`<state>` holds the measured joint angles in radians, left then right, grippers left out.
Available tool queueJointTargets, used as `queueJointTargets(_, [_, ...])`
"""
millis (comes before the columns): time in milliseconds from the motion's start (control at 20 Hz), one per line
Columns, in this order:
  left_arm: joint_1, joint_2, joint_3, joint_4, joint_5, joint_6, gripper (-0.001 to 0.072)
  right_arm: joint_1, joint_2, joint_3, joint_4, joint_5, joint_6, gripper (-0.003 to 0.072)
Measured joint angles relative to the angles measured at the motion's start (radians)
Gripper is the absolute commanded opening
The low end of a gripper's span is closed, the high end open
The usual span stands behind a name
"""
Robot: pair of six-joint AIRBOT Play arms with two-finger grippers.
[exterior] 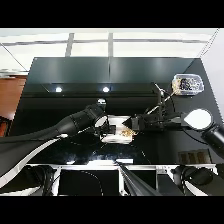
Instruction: Fold the box and place the chain.
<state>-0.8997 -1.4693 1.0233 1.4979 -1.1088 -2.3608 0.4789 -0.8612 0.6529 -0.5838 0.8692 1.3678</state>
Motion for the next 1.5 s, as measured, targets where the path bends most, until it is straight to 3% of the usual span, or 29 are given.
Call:
queueJointTargets(300, [0.000, 0.000, 0.000, 0.000, 0.000, 0.000, 0.0033, -0.180, -0.001, 0.004, -0.100, 0.019, -0.034, 0.0432])
queueJointTargets(400, [0.000, 0.000, 0.000, 0.000, 0.000, 0.000, 0.0033, -0.276, -0.002, 0.001, -0.235, -0.032, -0.003, 0.0431])
queueJointTargets(550, [0.000, 0.000, 0.000, 0.000, 0.000, 0.000, 0.0033, -0.400, -0.050, -0.005, -0.503, -0.202, 0.193, 0.0440])
queueJointTargets(600, [0.000, 0.000, 0.000, 0.000, 0.000, 0.000, 0.0033, -0.433, -0.085, -0.005, -0.560, -0.257, 0.256, 0.0659])
queueJointTargets(650, [0.000, 0.000, 0.000, 0.000, 0.000, 0.000, 0.0033, -0.459, -0.125, 0.000, -0.594, -0.298, 0.301, 0.0720])
queueJointTargets(850, [0.000, 0.000, 0.000, 0.000, 0.000, 0.000, 0.0033, -0.518, -0.335, 0.095, -0.662, -0.358, 0.399, 0.0720])
queueJointTargets(1150, [0.000, 0.000, 0.000, 0.000, 0.000, 0.000, 0.0033, -0.549, -0.572, 0.277, -0.705, -0.317, 0.499, 0.0719])
queueJointTargets(1300, [0.000, 0.000, 0.000, 0.000, 0.000, 0.000, 0.0033, -0.557, -0.622, 0.309, -0.735, -0.293, 0.537, 0.0277])
queueJointTargets(1350, [0.000, 0.000, 0.000, 0.000, 0.000, 0.000, 0.0033, -0.558, -0.631, 0.315, -0.746, -0.288, 0.544, 0.0056])
queueJointTargets(1500, [0.000, 0.000, 0.000, 0.000, 0.000, 0.000, 0.0033, -0.561, -0.640, 0.324, -0.758, -0.266, 0.555, 0.0025])
